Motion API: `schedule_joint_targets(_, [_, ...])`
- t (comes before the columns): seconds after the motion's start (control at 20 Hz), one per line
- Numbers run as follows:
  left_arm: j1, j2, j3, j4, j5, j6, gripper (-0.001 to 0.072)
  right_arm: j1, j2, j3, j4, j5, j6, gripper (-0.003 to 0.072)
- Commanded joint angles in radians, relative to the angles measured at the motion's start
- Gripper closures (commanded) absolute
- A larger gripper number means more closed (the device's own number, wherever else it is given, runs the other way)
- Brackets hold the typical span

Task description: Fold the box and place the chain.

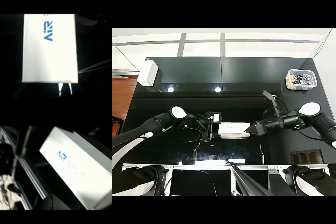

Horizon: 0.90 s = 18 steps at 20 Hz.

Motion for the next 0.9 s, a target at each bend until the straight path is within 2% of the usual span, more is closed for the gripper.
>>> schedule_joint_targets(0.0, [0.000,0.000,0.001,0.000,0.000,0.000,0.0269,0.082,-0.031,-0.036,0.136,-0.147,0.029,0.0671])
schedule_joint_targets(0.15, [0.000,0.000,0.001,0.000,0.000,0.000,0.0269,0.113,-0.062,-0.037,0.132,-0.212,0.043,0.0671])
schedule_joint_targets(0.45, [0.000,0.000,0.001,0.000,0.000,0.000,0.0269,0.112,-0.140,-0.037,-0.003,-0.225,0.102,0.0672])
schedule_joint_targets(0.85, [0.000,0.000,0.001,0.000,-0.002,0.000,0.0269,0.113,-0.144,-0.037,-0.019,-0.255,0.090,0.0671])
